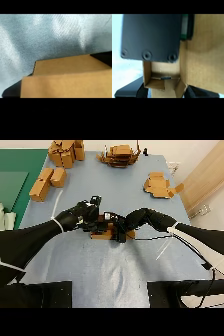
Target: Fold the box.
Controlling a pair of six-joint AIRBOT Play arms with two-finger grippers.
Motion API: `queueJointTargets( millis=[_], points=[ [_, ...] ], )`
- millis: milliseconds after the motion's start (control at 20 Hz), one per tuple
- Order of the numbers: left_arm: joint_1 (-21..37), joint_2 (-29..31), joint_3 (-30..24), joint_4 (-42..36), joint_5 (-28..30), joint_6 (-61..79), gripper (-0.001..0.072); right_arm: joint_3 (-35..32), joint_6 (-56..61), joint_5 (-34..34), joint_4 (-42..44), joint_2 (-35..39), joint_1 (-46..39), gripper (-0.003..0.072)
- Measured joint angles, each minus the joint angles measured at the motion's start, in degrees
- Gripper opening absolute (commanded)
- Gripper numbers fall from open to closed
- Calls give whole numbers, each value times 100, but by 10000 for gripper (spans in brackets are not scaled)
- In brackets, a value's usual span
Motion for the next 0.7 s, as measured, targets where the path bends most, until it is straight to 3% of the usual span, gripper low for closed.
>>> queueJointTargets(
  millis=[50, 700],
  points=[
    [-55, -90, 76, 133, -105, -85, 23, 0, 2, -11, 0, 0, 0, 370],
    [-197, -343, 459, 291, -581, -225, 20, 0, -7, -35, -11, 4, 0, 370]
  ],
)
